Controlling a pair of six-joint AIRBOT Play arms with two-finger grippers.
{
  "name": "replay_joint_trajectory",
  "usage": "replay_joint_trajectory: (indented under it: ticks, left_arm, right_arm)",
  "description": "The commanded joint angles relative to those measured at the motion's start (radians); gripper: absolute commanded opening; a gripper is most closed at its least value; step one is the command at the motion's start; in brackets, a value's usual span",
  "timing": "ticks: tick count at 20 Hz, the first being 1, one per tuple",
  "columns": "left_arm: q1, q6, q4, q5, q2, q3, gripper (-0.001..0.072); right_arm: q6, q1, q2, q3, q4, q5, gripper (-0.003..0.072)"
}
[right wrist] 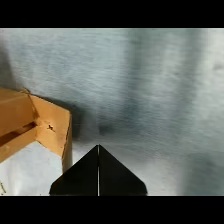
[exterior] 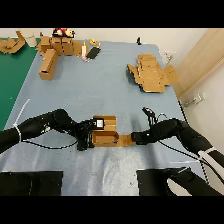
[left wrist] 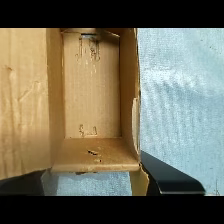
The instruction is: Fold the box.
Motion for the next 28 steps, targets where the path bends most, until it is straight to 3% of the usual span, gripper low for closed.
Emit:
replay_joint_trajectory:
  ticks: [1, 13, 16, 19, 20, 21, 25, 28]
  left_arm:
    - [0.000, 0.000, 0.000, 0.000, -0.001, 0.000, 0.0424]
    - [0.000, 0.000, 0.000, 0.000, -0.001, 0.000, 0.0424]
    - [0.000, 0.000, 0.000, 0.000, -0.001, 0.000, 0.0424]
    - [0.000, 0.000, 0.000, 0.000, -0.001, 0.000, 0.0424]
    - [0.000, 0.000, 0.000, 0.000, -0.001, 0.000, 0.0424]
    - [0.000, 0.000, 0.000, 0.000, -0.001, 0.000, 0.0424]
    - [0.000, 0.000, 0.000, 0.000, -0.001, 0.000, 0.0424]
    - [0.000, 0.000, 0.000, 0.000, -0.001, 0.000, 0.0424]
  right_arm:
    - [-0.034, 0.046, -0.014, -0.003, 0.073, 0.026, 0.0002]
    - [-0.006, 0.182, 0.094, 0.059, 0.103, 0.074, 0.0028]
    - [0.039, 0.182, 0.095, 0.075, 0.089, 0.099, 0.0167]
    - [0.044, 0.201, 0.069, 0.075, 0.100, 0.097, 0.0242]
    - [0.044, 0.212, 0.058, 0.075, 0.108, 0.103, 0.0293]
    - [0.045, 0.225, 0.047, 0.077, 0.114, 0.108, 0.0433]
    - [0.135, 0.296, 0.000, 0.105, 0.086, 0.120, 0.0454]
    - [0.300, 0.375, -0.035, 0.161, -0.082, 0.116, 0.0449]
